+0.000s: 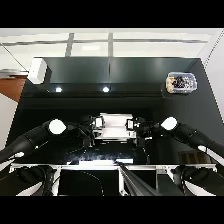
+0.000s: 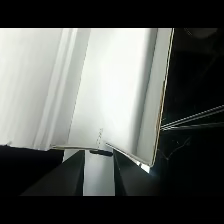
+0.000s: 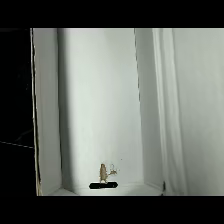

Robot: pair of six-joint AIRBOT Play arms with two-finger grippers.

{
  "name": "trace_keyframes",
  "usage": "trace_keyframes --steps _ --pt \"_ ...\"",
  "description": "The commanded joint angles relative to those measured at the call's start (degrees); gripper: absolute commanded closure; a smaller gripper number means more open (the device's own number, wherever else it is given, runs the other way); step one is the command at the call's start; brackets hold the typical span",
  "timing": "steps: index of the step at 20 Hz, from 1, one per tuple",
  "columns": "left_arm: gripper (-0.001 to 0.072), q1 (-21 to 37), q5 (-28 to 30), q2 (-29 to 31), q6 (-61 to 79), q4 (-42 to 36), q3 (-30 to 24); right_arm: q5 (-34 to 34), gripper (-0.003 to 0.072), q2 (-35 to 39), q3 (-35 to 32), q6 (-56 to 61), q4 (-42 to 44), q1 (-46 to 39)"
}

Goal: Fold the box and place the chain.

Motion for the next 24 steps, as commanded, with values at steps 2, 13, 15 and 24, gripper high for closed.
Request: trace_keyframes --steps 2,13,15,24 --pt "0.0489 -0.9 2.4 -1.9 2.0 -6.0 0.1 0.0 0.0157 0.0 0.0 0.0 0.0 0.0" --pt "0.0489 -1.6 2.1 -3.7 3.0 -6.4 0.6 0.0 0.0157 0.0 0.0 0.0 0.0 0.0" --pt "0.0452 -1.6 2.1 -3.7 3.0 -6.4 0.6 0.0 0.0157 0.0 0.0 0.0 0.0 0.0" --pt "0.0265 -1.6 0.7 -3.7 3.0 -6.2 0.6 0.0 0.0157 0.0 0.0 0.0 0.0 0.0"
